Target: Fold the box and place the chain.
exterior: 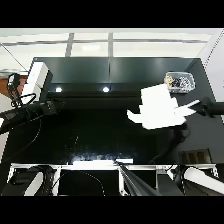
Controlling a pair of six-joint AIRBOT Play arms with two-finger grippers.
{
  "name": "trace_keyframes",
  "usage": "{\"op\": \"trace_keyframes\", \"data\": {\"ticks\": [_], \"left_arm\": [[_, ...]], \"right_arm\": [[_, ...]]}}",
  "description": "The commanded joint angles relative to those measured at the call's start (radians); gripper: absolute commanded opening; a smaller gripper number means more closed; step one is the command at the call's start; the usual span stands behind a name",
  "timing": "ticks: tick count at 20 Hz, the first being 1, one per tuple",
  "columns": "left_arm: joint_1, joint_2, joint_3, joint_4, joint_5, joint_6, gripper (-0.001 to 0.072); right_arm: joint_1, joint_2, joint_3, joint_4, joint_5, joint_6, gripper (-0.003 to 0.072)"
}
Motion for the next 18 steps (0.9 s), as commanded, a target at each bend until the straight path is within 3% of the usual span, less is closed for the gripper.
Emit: {"op": "trace_keyframes", "data": {"ticks": [1, 7, 10, 14, 18], "left_arm": [[-0.001, 0.000, 0.000, 0.000, 0.001, 0.000, 0.0705], [-0.001, 0.000, 0.000, -0.011, -0.008, 0.000, 0.0705], [-0.001, 0.000, 0.000, -0.012, -0.029, 0.000, 0.0705], [-0.001, -0.002, 0.000, -0.023, -0.074, 0.000, 0.0704], [-0.001, -0.048, 0.000, -0.127, -0.121, 0.000, 0.0704]], "right_arm": [[0.198, 0.168, -0.125, 0.059, 0.158, 0.144, 0.0025], [0.597, 0.505, -0.336, 0.055, 0.410, 0.389, 0.0025], [0.849, 0.603, -0.457, 0.037, 0.637, 0.401, 0.0026], [1.093, 0.616, -0.577, 0.008, 0.899, 0.401, 0.0026], [1.159, 0.616, -0.628, 0.009, 0.934, 0.406, 0.0026]]}}
